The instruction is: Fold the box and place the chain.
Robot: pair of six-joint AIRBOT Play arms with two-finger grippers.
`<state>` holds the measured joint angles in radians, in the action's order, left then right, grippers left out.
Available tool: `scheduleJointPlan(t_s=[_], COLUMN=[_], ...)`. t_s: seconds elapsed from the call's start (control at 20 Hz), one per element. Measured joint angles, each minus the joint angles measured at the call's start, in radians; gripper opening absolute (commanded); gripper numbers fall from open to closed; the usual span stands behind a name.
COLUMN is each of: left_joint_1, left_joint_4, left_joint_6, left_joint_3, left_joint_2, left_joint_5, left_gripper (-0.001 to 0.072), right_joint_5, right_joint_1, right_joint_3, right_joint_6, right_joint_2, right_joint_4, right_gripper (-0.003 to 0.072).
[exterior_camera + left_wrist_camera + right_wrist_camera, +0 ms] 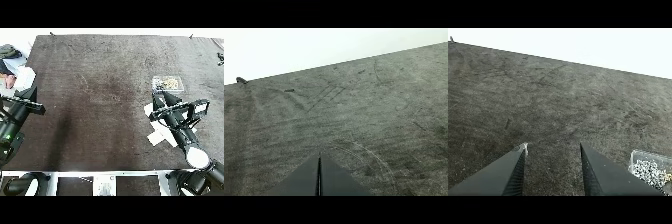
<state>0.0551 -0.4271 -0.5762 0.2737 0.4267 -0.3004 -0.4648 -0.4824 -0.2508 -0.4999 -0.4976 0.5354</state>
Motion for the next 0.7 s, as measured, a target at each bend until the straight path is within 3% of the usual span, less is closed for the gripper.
scheduleJointPlan(t_s=[0.5, 0.7], left_joint_1=[0.0, 0.0], left_joint_4=[0.0, 0.0], left_joint_6=[0.0, 0.0], left_joint_3=[-0.001, -0.001], left_joint_2=[0.0, 0.0], left_joint_5=[0.0, 0.0], left_gripper=[0.0012, 0.0011], right_joint_5=[-0.069, -0.013], right_joint_1=[0.011, 0.155], right_joint_3=[-0.022, -0.099], right_joint_6=[0.006, 0.088], right_joint_2=[0.0, 0.0], right_joint_4=[-0.001, -0.102], right_gripper=[0.0382, 0.038])
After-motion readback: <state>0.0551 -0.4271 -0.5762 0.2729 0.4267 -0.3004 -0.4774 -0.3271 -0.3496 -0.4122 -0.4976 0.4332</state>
